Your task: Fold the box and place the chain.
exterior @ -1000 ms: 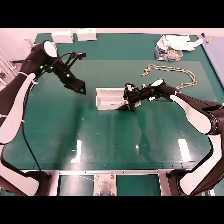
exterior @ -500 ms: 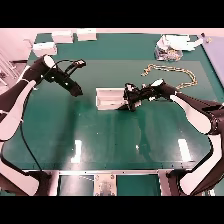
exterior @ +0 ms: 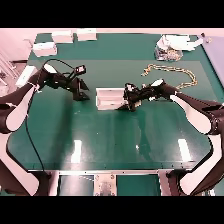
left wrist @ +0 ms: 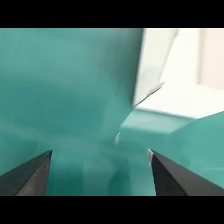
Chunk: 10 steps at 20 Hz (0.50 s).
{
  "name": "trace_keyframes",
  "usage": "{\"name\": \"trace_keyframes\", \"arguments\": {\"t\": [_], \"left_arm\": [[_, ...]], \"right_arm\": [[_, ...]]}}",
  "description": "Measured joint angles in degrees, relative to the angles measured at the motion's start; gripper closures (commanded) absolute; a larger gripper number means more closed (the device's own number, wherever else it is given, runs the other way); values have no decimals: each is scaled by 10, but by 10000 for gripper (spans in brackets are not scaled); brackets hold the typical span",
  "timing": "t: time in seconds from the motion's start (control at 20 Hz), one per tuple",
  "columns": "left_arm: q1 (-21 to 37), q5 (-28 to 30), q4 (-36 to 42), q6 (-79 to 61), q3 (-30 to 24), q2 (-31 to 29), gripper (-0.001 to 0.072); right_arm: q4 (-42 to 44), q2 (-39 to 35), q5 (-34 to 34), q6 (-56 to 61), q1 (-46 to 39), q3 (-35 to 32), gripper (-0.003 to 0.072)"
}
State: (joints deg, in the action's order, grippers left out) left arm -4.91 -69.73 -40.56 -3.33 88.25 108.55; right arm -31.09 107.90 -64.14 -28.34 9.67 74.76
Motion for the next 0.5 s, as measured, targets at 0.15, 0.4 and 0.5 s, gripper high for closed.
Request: {"name": "trace_keyframes", "arguments": {"t": [0.15,0.4,0.5], "left_arm": [[4,-57,54,-50,-1,15,-6],[4,-128,100,-125,-3,30,-11],[4,-137,108,-137,-10,31,-11]], "right_arm": [[0,0,0,0,0,0,208],[0,0,0,0,0,0,208],[0,0,0,0,0,0,208]]}}
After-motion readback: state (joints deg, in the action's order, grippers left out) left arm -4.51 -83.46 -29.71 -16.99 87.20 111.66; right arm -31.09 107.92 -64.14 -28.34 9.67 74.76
